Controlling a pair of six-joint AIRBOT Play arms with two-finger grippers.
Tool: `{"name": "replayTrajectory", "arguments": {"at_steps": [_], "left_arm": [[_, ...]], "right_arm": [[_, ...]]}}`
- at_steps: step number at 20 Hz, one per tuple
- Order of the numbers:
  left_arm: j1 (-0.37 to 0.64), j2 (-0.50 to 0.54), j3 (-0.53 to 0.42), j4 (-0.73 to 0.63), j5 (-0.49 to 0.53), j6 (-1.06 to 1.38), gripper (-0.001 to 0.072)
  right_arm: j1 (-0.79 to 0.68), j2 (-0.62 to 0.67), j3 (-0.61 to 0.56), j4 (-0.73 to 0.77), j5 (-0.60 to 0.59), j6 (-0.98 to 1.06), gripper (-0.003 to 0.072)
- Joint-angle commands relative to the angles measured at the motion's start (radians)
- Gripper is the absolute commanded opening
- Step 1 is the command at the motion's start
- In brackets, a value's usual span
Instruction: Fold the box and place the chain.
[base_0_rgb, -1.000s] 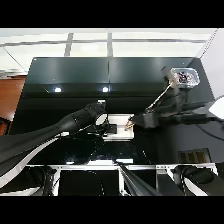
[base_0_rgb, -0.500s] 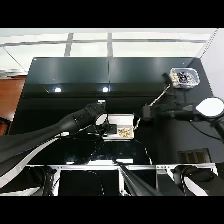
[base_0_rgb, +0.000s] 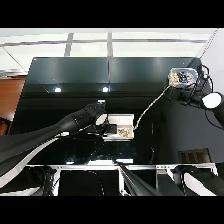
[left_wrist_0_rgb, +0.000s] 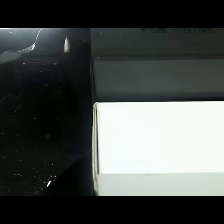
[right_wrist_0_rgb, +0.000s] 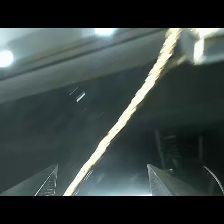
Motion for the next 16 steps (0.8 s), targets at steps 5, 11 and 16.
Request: {"name": "replayTrajectory", "arguments": {"at_steps": [5,11,16], "left_arm": [[0.000,0.000,0.000,0.000,-0.003,0.000,0.0030],[0.000,0.000,0.000,0.000,-0.003,0.000,0.0030],[0.000,0.000,0.000,0.000,-0.002,0.000,0.0029]], "right_arm": [[-0.029,-0.395,0.336,-0.059,0.059,0.107,0.0623],[-0.029,-0.575,0.503,-0.103,0.128,0.135,0.0623],[-0.031,-0.602,0.509,-0.185,0.113,0.137,0.0450]]}}
